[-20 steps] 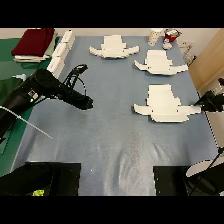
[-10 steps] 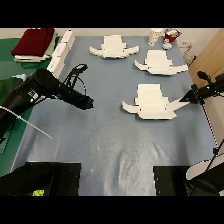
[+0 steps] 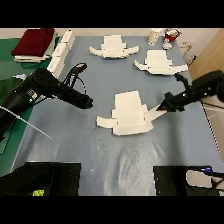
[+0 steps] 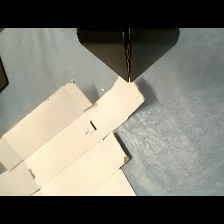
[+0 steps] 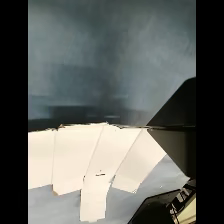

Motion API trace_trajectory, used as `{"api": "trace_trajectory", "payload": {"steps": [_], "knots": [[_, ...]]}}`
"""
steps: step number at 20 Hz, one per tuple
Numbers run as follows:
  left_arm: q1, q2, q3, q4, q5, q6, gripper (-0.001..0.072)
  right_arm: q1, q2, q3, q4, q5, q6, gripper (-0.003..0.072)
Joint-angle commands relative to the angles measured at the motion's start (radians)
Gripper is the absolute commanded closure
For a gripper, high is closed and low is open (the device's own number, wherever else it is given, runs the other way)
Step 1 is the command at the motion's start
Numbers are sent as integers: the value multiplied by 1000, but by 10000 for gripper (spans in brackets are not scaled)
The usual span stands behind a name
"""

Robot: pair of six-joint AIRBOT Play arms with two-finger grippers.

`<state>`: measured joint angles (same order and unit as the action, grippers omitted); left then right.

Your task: Fold the box.

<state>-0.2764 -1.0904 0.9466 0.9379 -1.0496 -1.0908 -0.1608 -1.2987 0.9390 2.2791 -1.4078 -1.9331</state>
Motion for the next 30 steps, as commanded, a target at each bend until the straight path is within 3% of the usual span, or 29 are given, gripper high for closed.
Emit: {"api": "trace_trajectory", "payload": {"steps": [1, 4, 8, 10, 13, 15, 16, 17, 18, 26, 27, 28, 30], "knots": [[17, 1, 1, 2, -68, 10, 694, 100, 193, -263, -3, 166, 44, 686], [48, 0, 0, 0, -84, 9, 695, 177, 277, -394, -5, 331, 60, 686], [55, -2, 0, 1, -86, 9, 694, 263, 282, -420, -10, 404, 59, 667], [55, -2, 0, 0, -88, 9, 693, 271, 282, -420, -13, 416, 59, 427], [55, -2, 1, 0, -104, 9, 692, 271, 282, -420, -19, 414, 57, 433], [55, -2, 1, -1, -113, 9, 692, 271, 282, -420, -9, 413, 17, 537], [55, -2, 1, -5, -115, 9, 691, 274, 282, -420, -3, 414, -3, 537], [55, -2, 1, -13, -119, 9, 569, 275, 282, -420, 2, 413, -19, 537], [55, -2, 1, -26, -129, 10, 341, 276, 282, -420, 7, 414, -25, 537], [61, -16, 1, -96, -163, 9, 355, 319, 233, -420, 13, 428, -31, 525], [66, -24, 1, -111, -175, 10, 356, 330, 219, -420, 14, 427, -33, 552], [71, -33, 1, -119, -184, 10, 356, 341, 217, -420, 18, 426, -52, 685], [95, -53, 1, -130, -205, 19, 355, 371, 244, -421, 34, 421, -87, 687]]}}
